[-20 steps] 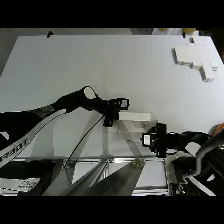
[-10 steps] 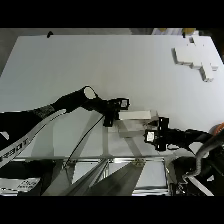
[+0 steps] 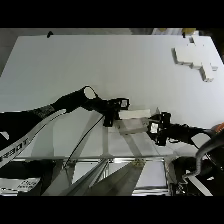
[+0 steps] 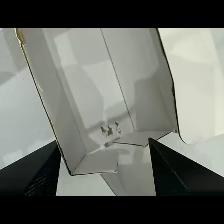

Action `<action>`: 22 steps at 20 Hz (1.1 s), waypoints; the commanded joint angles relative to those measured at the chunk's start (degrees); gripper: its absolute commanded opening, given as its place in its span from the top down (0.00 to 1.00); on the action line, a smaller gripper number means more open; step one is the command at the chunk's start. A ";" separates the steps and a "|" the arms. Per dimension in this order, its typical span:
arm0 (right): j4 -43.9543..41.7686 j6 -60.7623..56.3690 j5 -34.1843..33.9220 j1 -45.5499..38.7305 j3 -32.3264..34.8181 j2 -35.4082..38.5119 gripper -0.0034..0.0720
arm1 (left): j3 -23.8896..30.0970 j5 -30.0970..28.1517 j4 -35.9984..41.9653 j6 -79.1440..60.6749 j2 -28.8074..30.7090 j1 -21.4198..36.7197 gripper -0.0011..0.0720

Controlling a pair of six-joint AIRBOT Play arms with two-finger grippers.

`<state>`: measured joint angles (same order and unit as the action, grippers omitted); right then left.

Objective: Fold the box and place the chain.

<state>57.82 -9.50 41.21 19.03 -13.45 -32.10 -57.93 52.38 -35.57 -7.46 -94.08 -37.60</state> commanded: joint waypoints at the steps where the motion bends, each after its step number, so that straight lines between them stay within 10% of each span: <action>1: -3.04 4.04 0.59 -2.43 -0.90 -1.75 0.15 | -0.07 -0.02 -0.02 -0.04 0.00 0.00 0.97; 22: -6.95 12.37 6.34 -8.68 -6.67 -11.37 0.03 | -0.07 -0.02 -0.02 -0.04 0.00 0.00 0.97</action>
<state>53.21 -0.84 48.05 11.07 -20.01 -42.65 -57.95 52.38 -35.57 -7.51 -94.08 -37.60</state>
